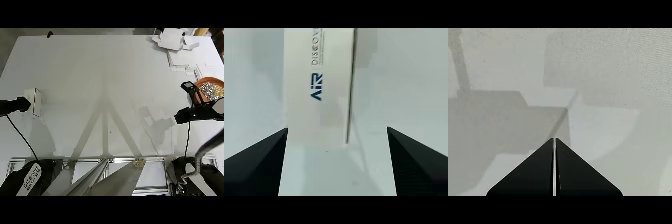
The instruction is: Fold the box and place the chain.
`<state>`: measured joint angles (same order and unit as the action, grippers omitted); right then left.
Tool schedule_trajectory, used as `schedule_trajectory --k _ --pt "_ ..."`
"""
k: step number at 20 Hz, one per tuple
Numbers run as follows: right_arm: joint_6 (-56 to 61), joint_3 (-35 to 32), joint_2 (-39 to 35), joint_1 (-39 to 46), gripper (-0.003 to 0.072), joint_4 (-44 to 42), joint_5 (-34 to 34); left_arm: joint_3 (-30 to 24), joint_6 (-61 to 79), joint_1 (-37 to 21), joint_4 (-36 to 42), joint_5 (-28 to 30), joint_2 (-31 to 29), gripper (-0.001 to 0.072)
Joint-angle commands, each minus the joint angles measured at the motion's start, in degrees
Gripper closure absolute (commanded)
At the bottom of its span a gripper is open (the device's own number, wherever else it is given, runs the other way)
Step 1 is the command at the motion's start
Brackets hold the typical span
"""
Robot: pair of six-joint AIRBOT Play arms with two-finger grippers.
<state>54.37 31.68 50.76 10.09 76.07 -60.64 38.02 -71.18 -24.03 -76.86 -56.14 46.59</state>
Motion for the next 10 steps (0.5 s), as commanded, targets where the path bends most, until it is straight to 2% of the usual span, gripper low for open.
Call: schedule_trajectory --k 1,5,10 --pt "0.0 0.0 0.0 0.0 0.0669 0.0 0.0 0.0 0.0 4.2 1.1 -2.0 -10.7 0.0016" --pt "0.0 0.0 0.0 0.0 0.0669 0.0 0.0 0.0 -0.1 9.1 -1.6 -9.5 -19.6 0.0019" --pt "0.0 0.0 0.0 0.0 0.0669 0.0 0.0 0.0 -2.6 9.1 -1.6 -14.6 -21.7 0.0019"
